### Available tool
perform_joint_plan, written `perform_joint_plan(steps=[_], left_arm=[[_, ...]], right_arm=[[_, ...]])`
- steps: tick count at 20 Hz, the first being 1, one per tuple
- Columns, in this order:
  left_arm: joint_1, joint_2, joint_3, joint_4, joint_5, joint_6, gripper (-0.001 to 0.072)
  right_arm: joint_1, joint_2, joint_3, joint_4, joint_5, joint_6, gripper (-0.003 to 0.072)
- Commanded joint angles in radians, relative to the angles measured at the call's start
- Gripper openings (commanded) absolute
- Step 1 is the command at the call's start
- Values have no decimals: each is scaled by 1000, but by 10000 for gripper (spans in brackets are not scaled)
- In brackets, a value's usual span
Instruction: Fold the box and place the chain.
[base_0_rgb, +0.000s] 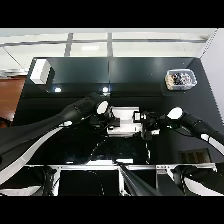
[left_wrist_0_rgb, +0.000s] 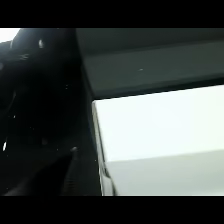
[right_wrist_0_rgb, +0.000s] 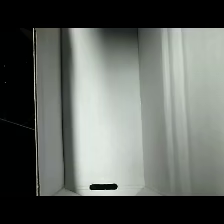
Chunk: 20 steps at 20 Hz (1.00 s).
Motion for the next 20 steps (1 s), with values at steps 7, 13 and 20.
perform_joint_plan(steps=[7,13,20], left_arm=[[-19,-14,10,28,6,-100,274],[-19,-14,10,40,10,-126,274],[-41,-29,39,66,2,-126,274]], right_arm=[[0,0,0,0,0,0,106],[0,0,0,0,0,0,106],[0,0,0,0,0,0,106]])
